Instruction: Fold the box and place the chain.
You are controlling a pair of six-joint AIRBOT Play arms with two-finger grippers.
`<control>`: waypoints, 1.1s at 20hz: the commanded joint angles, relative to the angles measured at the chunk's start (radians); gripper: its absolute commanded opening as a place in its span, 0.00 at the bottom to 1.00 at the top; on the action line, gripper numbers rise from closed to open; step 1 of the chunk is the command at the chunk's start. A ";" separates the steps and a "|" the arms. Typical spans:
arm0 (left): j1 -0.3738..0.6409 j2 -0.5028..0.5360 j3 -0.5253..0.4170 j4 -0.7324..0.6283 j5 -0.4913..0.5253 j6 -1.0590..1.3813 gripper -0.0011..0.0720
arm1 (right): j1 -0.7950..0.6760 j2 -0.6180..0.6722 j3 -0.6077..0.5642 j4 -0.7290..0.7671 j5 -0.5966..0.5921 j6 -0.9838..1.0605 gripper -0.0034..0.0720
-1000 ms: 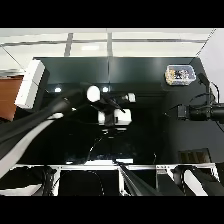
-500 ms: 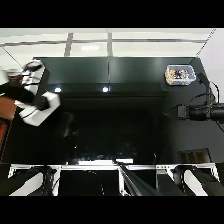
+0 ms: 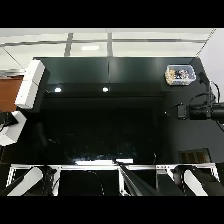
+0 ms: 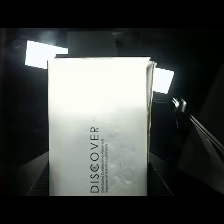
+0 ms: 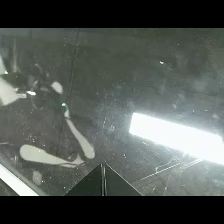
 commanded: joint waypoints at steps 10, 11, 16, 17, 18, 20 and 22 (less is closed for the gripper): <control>0.014 -0.141 -0.010 -0.163 0.285 0.369 0.50 | 0.000 0.000 0.000 0.002 -0.048 0.039 0.06; 0.006 -0.151 -0.010 -0.169 0.317 0.369 0.50 | 0.000 0.000 0.000 0.002 -0.049 0.039 0.06; -0.049 -0.187 -0.005 -0.229 0.428 0.365 1.00 | 0.000 0.000 0.000 0.003 -0.050 0.039 0.06; -0.057 -0.177 0.016 -0.225 0.439 0.365 1.00 | 0.000 0.000 0.000 0.003 -0.049 0.039 0.07; -0.065 -0.167 0.048 -0.227 0.442 0.365 1.00 | 0.000 0.000 0.000 0.004 -0.050 0.038 0.06; -0.090 -0.151 0.137 -0.274 0.438 0.359 1.00 | 0.010 0.000 0.001 0.007 -0.085 0.038 0.06; -0.125 -0.143 0.233 -0.399 0.411 0.306 0.99 | 0.071 0.000 0.001 0.048 -0.198 0.038 0.06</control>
